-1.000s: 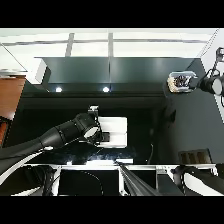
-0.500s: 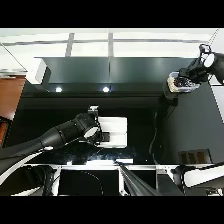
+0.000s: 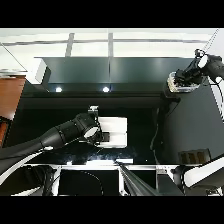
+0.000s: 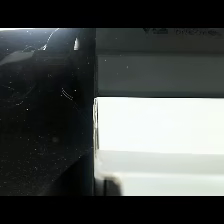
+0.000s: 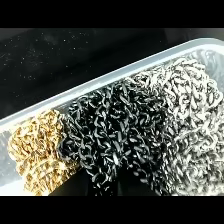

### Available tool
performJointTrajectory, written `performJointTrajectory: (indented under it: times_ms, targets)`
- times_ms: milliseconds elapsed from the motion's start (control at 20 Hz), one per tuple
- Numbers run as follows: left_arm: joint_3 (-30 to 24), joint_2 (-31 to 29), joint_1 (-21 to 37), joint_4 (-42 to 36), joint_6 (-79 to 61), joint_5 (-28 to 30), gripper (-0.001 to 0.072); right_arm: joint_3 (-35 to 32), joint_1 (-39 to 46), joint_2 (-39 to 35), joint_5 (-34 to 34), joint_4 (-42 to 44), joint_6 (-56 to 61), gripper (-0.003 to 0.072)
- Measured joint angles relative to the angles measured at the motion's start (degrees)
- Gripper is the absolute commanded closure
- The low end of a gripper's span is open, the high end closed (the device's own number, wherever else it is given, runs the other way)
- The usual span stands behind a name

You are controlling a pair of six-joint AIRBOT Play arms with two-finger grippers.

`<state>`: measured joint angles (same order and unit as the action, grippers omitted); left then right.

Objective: Fold the box and place the chain.

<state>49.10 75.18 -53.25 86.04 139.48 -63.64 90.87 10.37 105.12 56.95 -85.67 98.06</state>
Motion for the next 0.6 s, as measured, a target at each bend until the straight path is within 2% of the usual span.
performJointTrajectory:
  times_ms: [100, 250, 600]
  targets:
    - [0.00, 0.00, 0.00, 0.00, 0.00, -0.02, 0.0685, 1.33, 0.68, -0.85, 4.33, -0.31, -0.50, 0.0677]
    - [0.00, 0.00, 0.00, 0.00, 0.00, -0.02, 0.0685, 2.80, 1.64, -5.77, 6.32, -0.33, -2.99, 0.0678]
    - [0.00, 0.00, 0.00, -0.02, 0.02, -0.02, 0.0685, 4.44, 2.36, -23.54, 7.52, 2.43, -8.52, 0.0680]
